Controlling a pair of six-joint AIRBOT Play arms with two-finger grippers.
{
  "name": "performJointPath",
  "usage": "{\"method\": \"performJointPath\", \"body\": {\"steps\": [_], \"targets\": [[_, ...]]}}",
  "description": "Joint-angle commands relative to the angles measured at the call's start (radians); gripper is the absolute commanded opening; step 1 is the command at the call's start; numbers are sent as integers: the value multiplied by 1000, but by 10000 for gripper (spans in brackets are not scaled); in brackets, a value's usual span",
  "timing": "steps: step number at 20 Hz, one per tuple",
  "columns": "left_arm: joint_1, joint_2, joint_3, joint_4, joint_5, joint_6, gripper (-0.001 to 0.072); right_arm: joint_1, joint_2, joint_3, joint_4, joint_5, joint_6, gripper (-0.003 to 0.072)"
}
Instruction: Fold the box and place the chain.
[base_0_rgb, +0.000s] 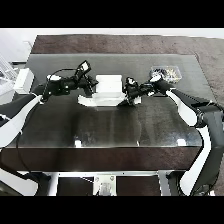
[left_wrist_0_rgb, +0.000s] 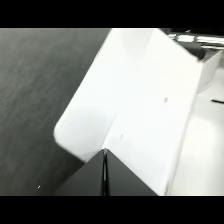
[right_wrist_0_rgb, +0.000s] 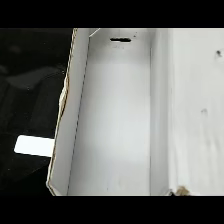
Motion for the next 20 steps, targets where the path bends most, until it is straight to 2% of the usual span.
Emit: {"method": "performJointPath", "body": {"steps": [1, 5, 8, 11, 12, 15, 17, 20], "targets": [[28, -6, 8, 10, 21, -17, 19, -1, 0, 0, 0, 0, 0, 586], [31, -30, 12, 9, -64, -42, 19, -1, 0, 0, 0, 0, 0, 586], [31, -58, 11, 10, -90, -41, 19, -1, 0, 0, 0, 0, 0, 586], [51, -56, 14, 14, -10, -12, 20, -1, 0, 0, 0, 0, 0, 586], [71, -48, 13, 19, -20, -14, 19, -1, 0, -1, 0, 0, 0, 586], [158, -18, 17, 64, -304, -45, 19, -1, 0, -1, 0, 0, 0, 586], [185, -12, 28, 143, -410, -113, 19, -1, 0, -1, 0, 0, 0, 586], [152, -13, 29, 185, -517, -141, 19, -1, 0, -1, 0, 0, 0, 586]]}}
